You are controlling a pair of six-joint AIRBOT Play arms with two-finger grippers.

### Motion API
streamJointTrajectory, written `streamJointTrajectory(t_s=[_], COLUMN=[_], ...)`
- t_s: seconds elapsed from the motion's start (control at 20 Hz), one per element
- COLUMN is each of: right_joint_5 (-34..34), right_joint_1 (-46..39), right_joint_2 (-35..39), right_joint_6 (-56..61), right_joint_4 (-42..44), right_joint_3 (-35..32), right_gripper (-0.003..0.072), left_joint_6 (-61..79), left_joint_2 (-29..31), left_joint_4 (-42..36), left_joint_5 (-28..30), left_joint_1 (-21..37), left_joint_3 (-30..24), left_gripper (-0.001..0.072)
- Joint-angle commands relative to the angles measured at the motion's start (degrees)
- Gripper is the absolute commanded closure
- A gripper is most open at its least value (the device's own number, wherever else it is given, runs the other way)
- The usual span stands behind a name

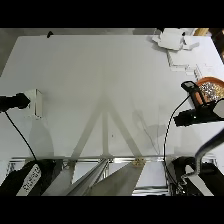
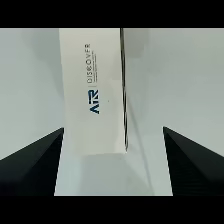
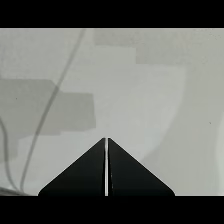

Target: Fold the box and place the chain.

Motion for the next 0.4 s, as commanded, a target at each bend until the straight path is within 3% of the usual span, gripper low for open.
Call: streamJointTrajectory(t_s=[0.0, 0.35], right_joint_5=[0.02, 0.02], right_joint_1=[-0.04, -0.04], right_joint_2=[0.04, 0.04], right_joint_6=[0.02, 0.02], right_joint_4=[0.02, 0.02], right_joint_3=[-0.02, -0.02], right_gripper=[0.0668, 0.0668], left_joint_6=[0.02, 0.0], left_joint_2=[5.44, 3.93], left_joint_4=[2.1, 1.9], left_joint_5=[0.31, 1.14], left_joint_1=[-2.01, -2.12], left_joint_3=[-0.02, -0.17], left_gripper=[0.0016, 0.0016])
